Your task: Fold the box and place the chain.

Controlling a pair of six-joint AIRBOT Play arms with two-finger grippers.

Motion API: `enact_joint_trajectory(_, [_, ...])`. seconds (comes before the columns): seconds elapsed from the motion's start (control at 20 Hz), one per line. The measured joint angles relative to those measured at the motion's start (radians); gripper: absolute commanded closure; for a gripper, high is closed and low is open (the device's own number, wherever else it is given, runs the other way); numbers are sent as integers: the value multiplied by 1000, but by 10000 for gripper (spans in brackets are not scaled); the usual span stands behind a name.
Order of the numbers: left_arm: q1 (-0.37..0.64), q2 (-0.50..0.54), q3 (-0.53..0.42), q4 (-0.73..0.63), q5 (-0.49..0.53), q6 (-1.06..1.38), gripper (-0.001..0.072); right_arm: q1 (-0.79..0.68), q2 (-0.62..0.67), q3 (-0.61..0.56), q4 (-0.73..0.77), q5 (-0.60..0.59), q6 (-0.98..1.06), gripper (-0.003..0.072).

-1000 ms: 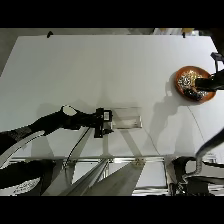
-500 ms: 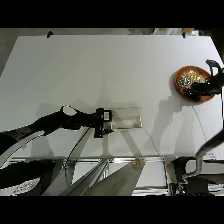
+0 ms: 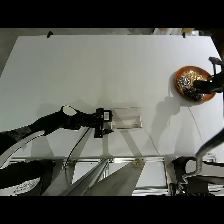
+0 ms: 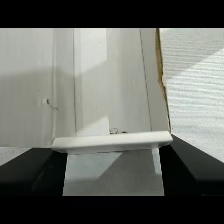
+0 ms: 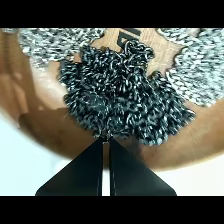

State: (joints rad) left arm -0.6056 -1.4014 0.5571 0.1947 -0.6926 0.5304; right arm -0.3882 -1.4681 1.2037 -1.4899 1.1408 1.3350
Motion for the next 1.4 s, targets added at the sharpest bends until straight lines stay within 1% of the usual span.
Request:
enact_joint_trajectory(0.2, [0,0,0,0,0,0,567,0,166,0,66,32,-12,668])
enact_joint_trajectory(0.45, [0,0,0,0,0,0,567,31,431,0,280,106,-61,668])
enact_joint_trajectory(0.6, [0,0,0,0,0,0,567,118,573,0,345,163,-72,668])
enact_joint_trajectory(0.75, [0,0,0,0,0,0,567,253,675,0,375,235,-70,668])
enact_joint_trajectory(0.9, [0,0,0,0,0,0,567,389,740,0,389,281,-47,668])
enact_joint_trajectory(1.05, [0,0,0,0,0,0,567,526,775,0,394,304,-15,668])
enact_joint_trajectory(1.2, [0,0,0,0,0,0,567,665,787,-1,397,312,10,668])
enact_joint_trajectory(1.4, [0,0,0,0,0,0,567,827,779,-11,394,286,33,668])
